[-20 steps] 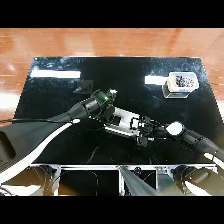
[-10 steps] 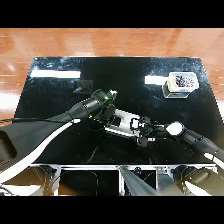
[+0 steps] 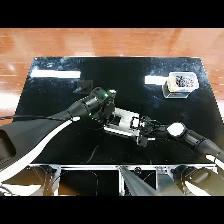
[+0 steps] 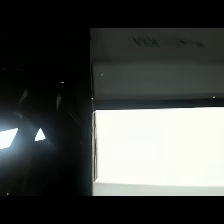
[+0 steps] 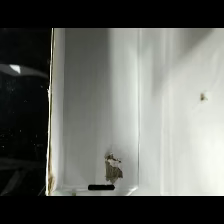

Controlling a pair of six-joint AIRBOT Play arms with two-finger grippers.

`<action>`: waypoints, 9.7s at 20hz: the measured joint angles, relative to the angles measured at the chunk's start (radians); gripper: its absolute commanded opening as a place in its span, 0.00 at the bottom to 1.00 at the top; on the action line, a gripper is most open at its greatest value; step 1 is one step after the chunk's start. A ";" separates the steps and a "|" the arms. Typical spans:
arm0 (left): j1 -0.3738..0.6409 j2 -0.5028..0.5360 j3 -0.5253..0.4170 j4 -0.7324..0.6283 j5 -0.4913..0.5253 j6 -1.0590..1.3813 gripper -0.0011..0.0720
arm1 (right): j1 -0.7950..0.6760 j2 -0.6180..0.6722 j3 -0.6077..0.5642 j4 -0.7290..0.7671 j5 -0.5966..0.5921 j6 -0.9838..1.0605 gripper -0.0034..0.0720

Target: Fold the box and place the chain.

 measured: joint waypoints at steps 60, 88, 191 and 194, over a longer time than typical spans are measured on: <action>0.080 0.223 -0.361 0.096 -0.233 -0.175 0.04 | 0.116 -0.184 0.181 0.217 -0.027 -0.111 0.23; 0.080 0.223 -0.361 0.070 -0.230 -0.156 0.04 | 0.078 -0.203 0.182 0.270 -0.074 -0.047 0.10; 0.079 0.223 -0.361 0.062 -0.196 -0.156 0.04 | 0.371 -0.466 0.756 -1.069 0.522 2.469 0.31; 0.079 0.223 -0.361 0.062 -0.196 -0.156 0.04 | 0.367 -0.473 0.756 -1.070 0.521 2.468 0.31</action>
